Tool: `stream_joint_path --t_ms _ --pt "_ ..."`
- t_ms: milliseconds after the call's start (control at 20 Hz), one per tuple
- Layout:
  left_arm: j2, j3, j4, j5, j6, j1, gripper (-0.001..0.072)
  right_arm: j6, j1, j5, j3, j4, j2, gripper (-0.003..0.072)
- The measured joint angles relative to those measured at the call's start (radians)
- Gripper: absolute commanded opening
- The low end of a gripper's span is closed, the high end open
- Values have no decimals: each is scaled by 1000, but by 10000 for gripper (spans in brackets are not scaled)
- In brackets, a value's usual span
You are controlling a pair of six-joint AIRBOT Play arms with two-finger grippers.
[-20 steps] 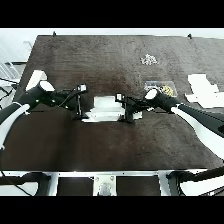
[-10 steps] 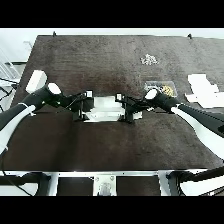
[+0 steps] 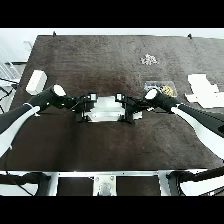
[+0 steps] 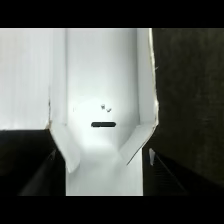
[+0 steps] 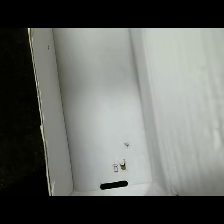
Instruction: Fold the box and place the chain.
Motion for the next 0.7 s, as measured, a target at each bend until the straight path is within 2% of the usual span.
stream_joint_path --t_ms 300,350,500,600,650,700 --pt "-6 13 5 15 -12 -7 643 0 0 0 0 0 0 575" --pt "-7 13 5 16 -14 -7 498 0 0 0 0 0 0 575" --pt "-7 14 -1 18 -14 -7 347 0 0 0 0 0 0 575" --pt "-8 14 -16 22 -9 -7 345 0 0 0 0 0 0 575" --pt "-7 14 -24 23 -5 -7 250 0 0 0 0 0 0 575" --pt "-7 14 -32 23 1 -7 228 0 0 0 0 0 0 575"
